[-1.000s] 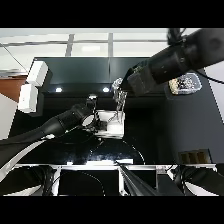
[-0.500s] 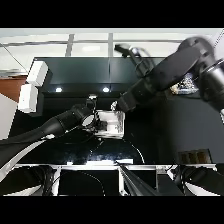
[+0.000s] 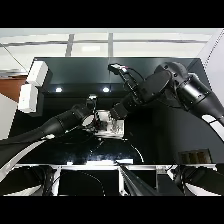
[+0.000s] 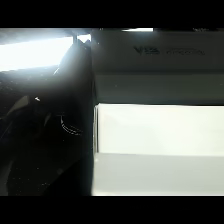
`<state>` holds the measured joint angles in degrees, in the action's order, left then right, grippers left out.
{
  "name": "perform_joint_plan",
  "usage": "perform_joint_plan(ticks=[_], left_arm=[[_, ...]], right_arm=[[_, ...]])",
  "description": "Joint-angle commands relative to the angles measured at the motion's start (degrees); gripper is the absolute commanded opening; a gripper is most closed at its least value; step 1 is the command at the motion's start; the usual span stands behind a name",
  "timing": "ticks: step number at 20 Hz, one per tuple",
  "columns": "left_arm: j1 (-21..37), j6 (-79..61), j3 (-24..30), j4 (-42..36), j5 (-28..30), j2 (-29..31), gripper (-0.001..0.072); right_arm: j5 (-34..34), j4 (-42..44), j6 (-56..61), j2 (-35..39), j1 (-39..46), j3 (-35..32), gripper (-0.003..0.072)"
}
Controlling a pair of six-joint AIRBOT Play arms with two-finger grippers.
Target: Fold the box and place the chain.
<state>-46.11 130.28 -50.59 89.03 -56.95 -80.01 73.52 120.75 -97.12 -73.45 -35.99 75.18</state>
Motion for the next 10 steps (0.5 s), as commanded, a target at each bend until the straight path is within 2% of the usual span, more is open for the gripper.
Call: perform_joint_plan(ticks=[1,5,10], left_arm=[[0.1,0.0,0.0,0.0,0.2,0.0,0.0026],[0.1,0.0,0.0,0.0,0.2,0.0,0.0026],[0.1,0.0,0.0,0.0,0.3,0.0,0.0025]], right_arm=[[3.3,-2.2,0.0,1.1,1.5,-0.3,0.0026],[9.7,-4.9,0.0,6.4,5.4,-0.3,0.0026],[9.4,-4.3,0.3,8.2,5.4,-0.3,0.0026]])
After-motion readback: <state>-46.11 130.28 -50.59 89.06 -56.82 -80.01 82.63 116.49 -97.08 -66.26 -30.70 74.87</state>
